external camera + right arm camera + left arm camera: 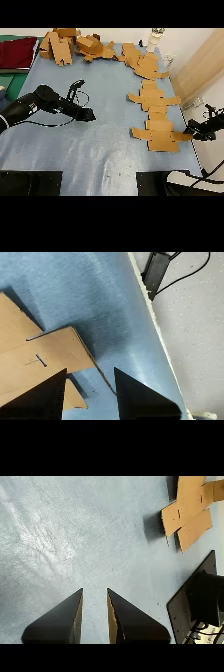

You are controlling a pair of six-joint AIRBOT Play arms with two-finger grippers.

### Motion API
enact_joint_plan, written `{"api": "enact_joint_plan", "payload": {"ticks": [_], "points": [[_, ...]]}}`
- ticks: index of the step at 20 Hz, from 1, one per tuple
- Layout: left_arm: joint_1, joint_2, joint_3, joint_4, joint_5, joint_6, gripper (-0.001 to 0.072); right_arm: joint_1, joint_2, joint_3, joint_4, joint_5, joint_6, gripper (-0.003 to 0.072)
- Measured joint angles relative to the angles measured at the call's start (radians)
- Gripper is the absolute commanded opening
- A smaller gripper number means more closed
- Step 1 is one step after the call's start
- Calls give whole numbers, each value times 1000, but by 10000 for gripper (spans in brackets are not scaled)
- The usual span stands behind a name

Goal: Fold the box.

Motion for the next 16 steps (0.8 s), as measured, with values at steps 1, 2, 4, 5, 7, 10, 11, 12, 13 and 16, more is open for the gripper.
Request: {"api": "enact_joint_plan", "payload": {"ticks": [1,2,4,5,7,10,11,12,13,16], "points": [[0,0,0,0,0,0,252,3,-8,0,6,2,-8,415],[0,0,0,0,1,-1,252,7,-14,0,14,5,-16,404],[0,0,0,0,1,-3,252,16,-25,-1,34,11,-32,403],[0,0,0,0,2,-4,252,22,-29,-1,49,15,-39,404],[0,0,0,0,3,-8,252,34,-35,-1,66,30,-55,403],[0,0,0,0,3,-19,252,43,-39,-2,83,55,-64,268],[0,0,0,-1,2,-21,252,44,-39,-4,84,64,-66,175],[0,0,0,0,0,-24,252,45,-39,-6,84,72,-68,119],[0,0,0,0,-5,-26,252,46,-40,-8,87,80,-69,67],[0,0,0,-1,-12,-41,251,48,-40,-13,119,119,-73,2]]}}
